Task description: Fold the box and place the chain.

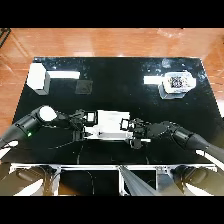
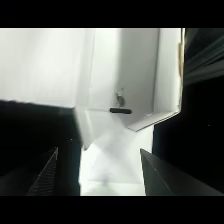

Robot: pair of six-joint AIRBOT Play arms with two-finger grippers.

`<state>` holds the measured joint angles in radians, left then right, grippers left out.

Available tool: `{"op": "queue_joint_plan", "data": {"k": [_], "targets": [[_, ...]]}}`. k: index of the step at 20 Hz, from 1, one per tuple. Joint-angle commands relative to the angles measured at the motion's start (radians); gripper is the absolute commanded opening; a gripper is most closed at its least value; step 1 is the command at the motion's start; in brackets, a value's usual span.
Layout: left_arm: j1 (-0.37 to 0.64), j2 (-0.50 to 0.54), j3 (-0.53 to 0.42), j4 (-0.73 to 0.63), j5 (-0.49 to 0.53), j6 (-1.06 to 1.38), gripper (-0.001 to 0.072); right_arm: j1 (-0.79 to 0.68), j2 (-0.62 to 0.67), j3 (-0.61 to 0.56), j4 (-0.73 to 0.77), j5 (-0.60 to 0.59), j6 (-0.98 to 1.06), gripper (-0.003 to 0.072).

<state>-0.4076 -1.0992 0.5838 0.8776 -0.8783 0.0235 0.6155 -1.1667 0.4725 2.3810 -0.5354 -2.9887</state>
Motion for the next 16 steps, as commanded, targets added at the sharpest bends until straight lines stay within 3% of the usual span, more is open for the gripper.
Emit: {"op": "queue_joint_plan", "data": {"k": [1, 3, 5, 6, 10, 16], "targets": [[-0.032, -0.006, 0.0, 0.001, 0.002, 0.011, 0.0606, 0.0, 0.0, 0.001, 0.0, 0.0, 0.0, 0.0132], [-0.058, -0.006, 0.0, 0.005, 0.002, 0.01, 0.0503, 0.0, 0.001, 0.001, 0.0, 0.0, 0.0, 0.0132], [-0.068, -0.006, 0.0, 0.005, 0.003, 0.01, 0.0487, 0.0, 0.001, 0.001, 0.0, 0.0, 0.0, 0.0132], [-0.068, -0.006, 0.0, 0.005, 0.003, 0.01, 0.0431, 0.0, 0.001, 0.001, 0.0, 0.0, 0.0, 0.0132], [-0.069, -0.006, 0.0, 0.003, 0.003, 0.01, 0.0351, 0.0, 0.001, 0.001, 0.0, 0.0, 0.0, 0.0132], [-0.086, -0.017, 0.0, -0.024, 0.007, 0.01, 0.0349, 0.0, 0.0, 0.001, 0.0, 0.0, 0.0, 0.0132]]}}
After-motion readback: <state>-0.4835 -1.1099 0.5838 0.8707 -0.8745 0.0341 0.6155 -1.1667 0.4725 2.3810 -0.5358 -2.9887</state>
